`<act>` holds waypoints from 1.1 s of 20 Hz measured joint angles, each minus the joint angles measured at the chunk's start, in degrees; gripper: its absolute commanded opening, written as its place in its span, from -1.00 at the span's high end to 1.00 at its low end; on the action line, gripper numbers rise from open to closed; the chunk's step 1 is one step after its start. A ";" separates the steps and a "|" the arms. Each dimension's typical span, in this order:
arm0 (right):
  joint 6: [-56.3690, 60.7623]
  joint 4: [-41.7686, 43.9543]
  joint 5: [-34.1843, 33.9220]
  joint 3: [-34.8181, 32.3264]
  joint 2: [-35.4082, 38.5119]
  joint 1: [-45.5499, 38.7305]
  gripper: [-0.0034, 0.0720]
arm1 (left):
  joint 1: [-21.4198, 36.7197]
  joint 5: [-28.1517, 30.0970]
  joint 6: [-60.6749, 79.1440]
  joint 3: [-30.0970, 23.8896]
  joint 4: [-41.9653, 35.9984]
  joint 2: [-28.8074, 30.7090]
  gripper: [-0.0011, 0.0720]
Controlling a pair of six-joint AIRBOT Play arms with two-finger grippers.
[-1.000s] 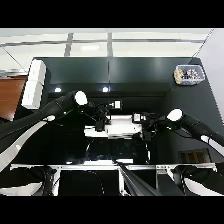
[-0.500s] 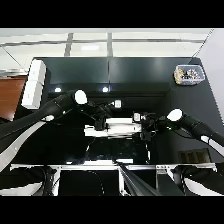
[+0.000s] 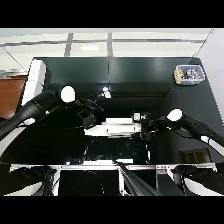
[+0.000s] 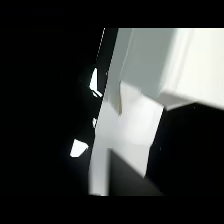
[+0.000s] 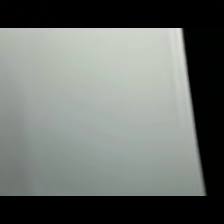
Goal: Fold the box and place the chain.
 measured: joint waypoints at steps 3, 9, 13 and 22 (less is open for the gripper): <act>0.00 0.00 0.00 0.00 0.00 0.00 -0.32 | 1.09 -4.37 -5.31 -1.62 -3.98 1.22 0.90; 0.00 -0.02 0.00 -0.02 0.00 0.00 -0.32 | 1.49 6.43 5.03 -12.44 -37.64 2.05 0.90; 0.04 0.00 0.00 0.00 0.00 0.00 -0.32 | 1.55 24.04 10.86 -15.76 -50.53 2.16 0.90; -0.07 -0.09 0.00 0.00 0.00 0.00 -0.32 | 1.55 31.63 4.61 -15.13 -40.50 -2.91 0.90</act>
